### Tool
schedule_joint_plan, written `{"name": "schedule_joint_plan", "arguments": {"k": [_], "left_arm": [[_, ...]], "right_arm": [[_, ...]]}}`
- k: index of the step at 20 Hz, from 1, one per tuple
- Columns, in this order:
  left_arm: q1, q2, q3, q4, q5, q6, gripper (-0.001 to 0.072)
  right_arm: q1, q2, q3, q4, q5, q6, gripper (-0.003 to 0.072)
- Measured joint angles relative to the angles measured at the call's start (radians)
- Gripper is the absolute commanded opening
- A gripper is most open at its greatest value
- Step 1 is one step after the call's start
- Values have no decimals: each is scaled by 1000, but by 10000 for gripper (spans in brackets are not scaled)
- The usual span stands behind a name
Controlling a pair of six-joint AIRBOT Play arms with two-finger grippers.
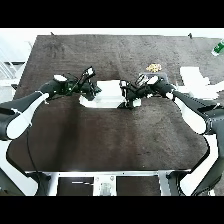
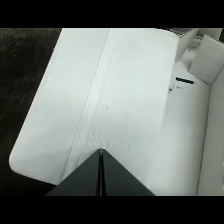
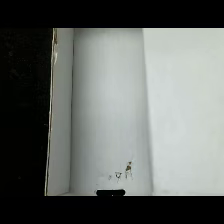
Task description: Fold the box and place the chain.
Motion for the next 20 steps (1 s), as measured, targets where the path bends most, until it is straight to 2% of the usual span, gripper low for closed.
{"name": "schedule_joint_plan", "arguments": {"k": [5, 8, 9, 10, 11, 12, 15, 20], "left_arm": [[3, 46, 2, 39, 10, -2, 18], [22, 97, 18, 77, -30, -45, 20], [32, 109, 27, 92, -61, -68, 54], [43, 118, 39, 114, -98, -94, 299], [50, 124, 49, 139, -133, -117, 478], [54, 129, 57, 170, -161, -143, 586], [62, 137, 71, 301, -214, -223, 654], [55, 125, 78, 477, -245, -296, 654]], "right_arm": [[0, 0, 0, -1, 0, -1, 515], [0, 0, 0, -2, 0, -2, 515], [0, 0, 0, -2, 0, -2, 515], [0, 0, 0, -2, 0, -2, 515], [0, 0, 0, -2, 0, -2, 515], [0, 0, 0, -2, 0, -2, 515], [0, 0, 0, -2, 0, -1, 515], [0, 0, 0, -2, 0, 0, 515]]}}
